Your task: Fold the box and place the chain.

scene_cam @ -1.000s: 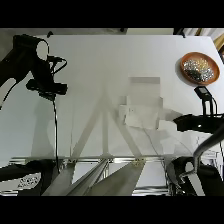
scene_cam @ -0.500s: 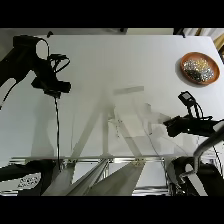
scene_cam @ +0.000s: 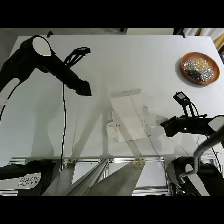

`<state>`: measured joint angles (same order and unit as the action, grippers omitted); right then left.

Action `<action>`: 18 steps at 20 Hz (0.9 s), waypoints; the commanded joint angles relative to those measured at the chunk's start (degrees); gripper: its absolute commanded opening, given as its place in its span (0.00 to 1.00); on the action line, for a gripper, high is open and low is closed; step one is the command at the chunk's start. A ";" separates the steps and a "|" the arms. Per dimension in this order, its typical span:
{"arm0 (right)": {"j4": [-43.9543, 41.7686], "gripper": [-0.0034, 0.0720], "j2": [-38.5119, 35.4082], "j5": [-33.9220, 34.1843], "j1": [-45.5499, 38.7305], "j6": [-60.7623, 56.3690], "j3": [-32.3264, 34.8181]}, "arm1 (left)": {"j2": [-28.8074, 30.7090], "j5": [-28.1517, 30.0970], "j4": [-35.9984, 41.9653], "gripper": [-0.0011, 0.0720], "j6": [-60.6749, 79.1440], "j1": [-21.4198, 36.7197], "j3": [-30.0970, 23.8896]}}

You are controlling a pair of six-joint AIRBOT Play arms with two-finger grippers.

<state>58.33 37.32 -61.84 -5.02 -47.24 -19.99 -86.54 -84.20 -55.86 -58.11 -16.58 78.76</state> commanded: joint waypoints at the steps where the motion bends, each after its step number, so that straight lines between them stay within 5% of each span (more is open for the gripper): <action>1: -0.13 0.06 0.22 -0.59 0.07 0.20 0.00 | -2.91 0.72 15.91 0.73 15.72 0.00 -4.92; 4: -0.17 0.06 0.22 -0.50 0.07 0.15 0.00 | -6.82 3.89 21.99 0.70 22.23 -0.48 -12.09; 8: -0.17 0.06 0.20 -0.46 0.07 0.17 0.00 | -11.26 7.23 30.45 0.71 28.15 -3.91 -13.25; 12: -0.17 0.06 0.20 -0.22 0.07 0.17 0.00 | -11.89 14.08 30.51 0.72 30.08 -9.03 -13.25; 18: -0.94 0.06 0.20 -0.02 0.07 0.13 0.00 | -12.00 14.60 27.82 0.78 29.68 -9.97 -15.54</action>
